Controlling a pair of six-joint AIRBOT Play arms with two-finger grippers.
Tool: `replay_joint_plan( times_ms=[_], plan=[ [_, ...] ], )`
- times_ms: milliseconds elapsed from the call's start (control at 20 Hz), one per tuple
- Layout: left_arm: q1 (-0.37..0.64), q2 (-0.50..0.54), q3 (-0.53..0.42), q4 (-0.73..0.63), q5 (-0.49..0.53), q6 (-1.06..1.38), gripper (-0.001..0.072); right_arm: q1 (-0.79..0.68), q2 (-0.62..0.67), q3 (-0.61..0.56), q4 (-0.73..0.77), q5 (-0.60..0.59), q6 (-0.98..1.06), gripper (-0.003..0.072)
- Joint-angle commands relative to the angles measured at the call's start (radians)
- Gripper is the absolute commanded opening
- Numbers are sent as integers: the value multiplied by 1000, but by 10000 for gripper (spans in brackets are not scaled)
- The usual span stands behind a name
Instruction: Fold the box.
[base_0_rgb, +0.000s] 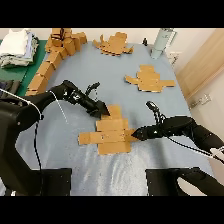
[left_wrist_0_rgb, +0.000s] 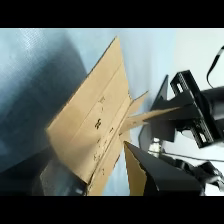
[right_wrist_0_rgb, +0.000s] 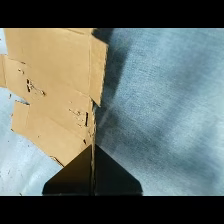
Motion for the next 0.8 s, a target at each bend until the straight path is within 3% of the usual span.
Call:
replay_joint_plan(
  times_ms=[0,100,150,200,650,750],
  plan=[
    [-2,-26,10,-20,-77,40,579,1,1,0,0,0,2,2],
    [-2,-26,15,-58,-76,60,543,1,1,0,0,0,4,2],
    [-2,-26,22,-67,-76,78,342,1,1,0,0,0,10,2],
    [-3,-26,31,-70,-75,87,294,1,1,0,0,0,10,2],
    [-15,-31,60,-24,-136,79,284,1,1,-1,-5,0,10,2],
    [-31,-31,60,-24,-138,80,142,1,1,-1,-5,2,10,2]
  ],
)
